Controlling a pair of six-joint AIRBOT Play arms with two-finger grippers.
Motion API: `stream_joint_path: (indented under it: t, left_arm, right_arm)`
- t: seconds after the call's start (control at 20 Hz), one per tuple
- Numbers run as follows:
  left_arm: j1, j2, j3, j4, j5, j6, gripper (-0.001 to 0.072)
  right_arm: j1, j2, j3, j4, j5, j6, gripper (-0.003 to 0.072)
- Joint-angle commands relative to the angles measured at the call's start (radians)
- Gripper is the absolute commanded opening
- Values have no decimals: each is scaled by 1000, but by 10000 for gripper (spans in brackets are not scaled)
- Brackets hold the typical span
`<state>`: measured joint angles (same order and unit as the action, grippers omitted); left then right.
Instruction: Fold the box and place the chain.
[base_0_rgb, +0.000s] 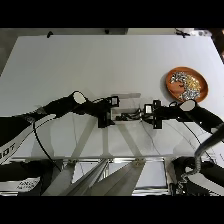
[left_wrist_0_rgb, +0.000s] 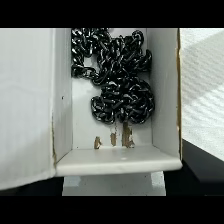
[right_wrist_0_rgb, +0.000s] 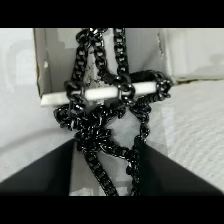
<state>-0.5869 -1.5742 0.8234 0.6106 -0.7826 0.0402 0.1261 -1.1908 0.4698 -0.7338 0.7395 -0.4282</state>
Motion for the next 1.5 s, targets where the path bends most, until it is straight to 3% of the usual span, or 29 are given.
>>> stream_joint_path:
  t: [0.0,0.2,0.25,0.5,0.65,1.05,1.3,1.45]
  left_arm:
    - [0,0,0,0,0,0,171]
    - [0,0,0,0,0,0,171]
    - [0,0,0,0,0,0,171]
    - [-1,0,0,0,0,0,171]
    - [0,0,0,0,0,0,171]
    - [0,0,0,0,0,0,171]
    - [0,0,0,0,0,0,171]
    - [0,0,0,0,0,0,171]
  right_arm:
    - [0,-2,0,16,13,11,263]
    - [0,-2,0,16,45,13,26]
    - [0,-2,0,16,56,13,11]
    - [0,60,0,14,27,127,10]
    - [0,185,0,8,-31,180,10]
    - [0,540,0,17,-1,356,10]
    - [0,686,0,202,73,353,10]
    - [0,702,0,319,122,353,10]
